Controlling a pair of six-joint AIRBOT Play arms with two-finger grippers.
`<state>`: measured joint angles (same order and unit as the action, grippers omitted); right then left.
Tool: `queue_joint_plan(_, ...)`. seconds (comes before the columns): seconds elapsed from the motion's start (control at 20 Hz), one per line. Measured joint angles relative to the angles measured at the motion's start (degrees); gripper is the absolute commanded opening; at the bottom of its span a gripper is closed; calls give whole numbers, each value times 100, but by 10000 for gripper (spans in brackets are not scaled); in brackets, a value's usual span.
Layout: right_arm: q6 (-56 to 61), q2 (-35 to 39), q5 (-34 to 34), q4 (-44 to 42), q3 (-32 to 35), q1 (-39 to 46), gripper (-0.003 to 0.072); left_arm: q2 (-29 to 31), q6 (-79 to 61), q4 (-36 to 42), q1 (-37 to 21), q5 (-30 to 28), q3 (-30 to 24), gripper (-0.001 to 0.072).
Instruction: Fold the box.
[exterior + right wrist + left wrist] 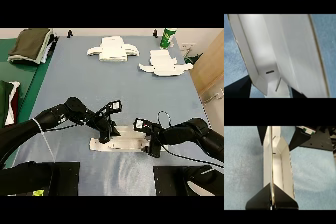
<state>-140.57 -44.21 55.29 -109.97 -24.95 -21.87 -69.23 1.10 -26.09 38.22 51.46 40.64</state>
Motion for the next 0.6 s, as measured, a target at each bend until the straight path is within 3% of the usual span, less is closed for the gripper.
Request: queue_joint_plan(0.6, -1773, -452, 0, -1373, 424, 957, 706, 0, 0, -2, 0, 4, -2, 14)
